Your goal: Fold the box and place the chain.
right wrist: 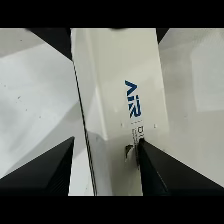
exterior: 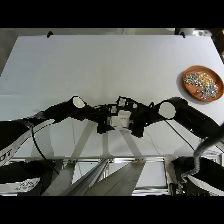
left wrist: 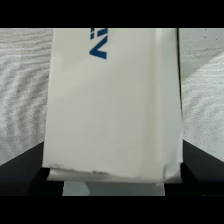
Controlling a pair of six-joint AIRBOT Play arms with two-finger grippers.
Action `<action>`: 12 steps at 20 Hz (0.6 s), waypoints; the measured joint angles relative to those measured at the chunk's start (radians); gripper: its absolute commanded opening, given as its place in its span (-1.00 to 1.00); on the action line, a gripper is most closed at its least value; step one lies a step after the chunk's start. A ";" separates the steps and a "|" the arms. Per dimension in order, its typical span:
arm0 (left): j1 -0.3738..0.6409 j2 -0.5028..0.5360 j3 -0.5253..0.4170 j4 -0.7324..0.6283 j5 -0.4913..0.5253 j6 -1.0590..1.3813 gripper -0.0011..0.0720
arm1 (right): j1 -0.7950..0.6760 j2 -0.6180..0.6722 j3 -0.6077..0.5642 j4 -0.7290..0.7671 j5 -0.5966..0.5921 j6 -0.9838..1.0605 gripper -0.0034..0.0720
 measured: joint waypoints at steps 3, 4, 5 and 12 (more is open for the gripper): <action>0.000 0.000 0.000 0.004 0.001 0.006 0.09 | 0.000 0.002 0.000 0.001 -0.026 0.000 -0.51; 0.000 0.000 0.000 0.004 0.001 0.007 0.09 | 0.000 0.002 0.000 0.002 -0.027 -0.001 -0.52; 0.000 0.000 0.000 0.004 0.001 0.006 0.09 | 0.000 0.002 0.000 0.003 -0.028 -0.001 -0.51; 0.000 0.000 0.000 0.004 0.002 0.006 0.09 | 0.000 0.003 0.000 0.001 -0.015 -0.002 -0.17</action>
